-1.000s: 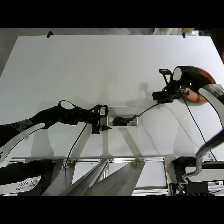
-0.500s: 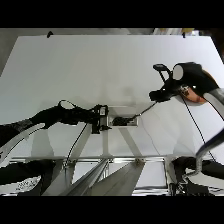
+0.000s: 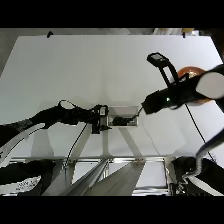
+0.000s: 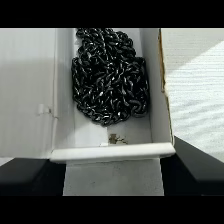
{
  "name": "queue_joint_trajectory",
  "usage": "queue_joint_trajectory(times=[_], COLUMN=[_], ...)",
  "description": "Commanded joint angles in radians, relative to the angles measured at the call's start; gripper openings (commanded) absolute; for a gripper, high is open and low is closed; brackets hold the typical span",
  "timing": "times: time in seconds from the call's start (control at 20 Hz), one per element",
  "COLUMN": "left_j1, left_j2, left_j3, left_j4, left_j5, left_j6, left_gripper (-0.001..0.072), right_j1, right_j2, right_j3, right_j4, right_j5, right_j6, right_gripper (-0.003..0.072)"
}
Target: Fold the box and place the chain.
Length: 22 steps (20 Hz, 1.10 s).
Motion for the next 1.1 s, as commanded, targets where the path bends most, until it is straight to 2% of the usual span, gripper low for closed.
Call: queue_joint_trajectory(times=[0.0, 0.25, 0.4, 0.65, 0.9, 1.05], left_j1=[0.0, 0.0, 0.0, 0.0, 0.0, 0.0], left_j2=[0.001, 0.001, 0.001, 0.001, 0.001, 0.001], left_j3=[0.001, 0.001, 0.001, 0.001, 0.001, 0.001], left_j4=[0.0, 0.0, 0.0, 0.0, 0.0, 0.0], left_j5=[0.0, 0.0, 0.0, 0.0, 0.0, 0.0], left_j6=[0.0, 0.0, 0.0, 0.0, 0.0, 0.0], left_gripper=[0.025, 0.025, 0.025, 0.025, 0.025, 0.025], right_j1=[0.115, 0.225, 0.227, 0.227, 0.227, 0.172], right_j2=[0.065, 0.04, -0.011, -0.148, -0.217, -0.18], right_j3=[0.001, 0.0, -0.012, -0.07, -0.068, -0.007], right_j4=[0.06, 0.056, 0.033, -0.092, -0.107, -0.111], right_j5=[-0.057, -0.218, -0.231, -0.258, -0.272, -0.166], right_j6=[0.022, 0.024, 0.027, 0.098, 0.039, -0.011], right_gripper=[0.0017, 0.0017, 0.0017, 0.0028, 0.0353, 0.0357])
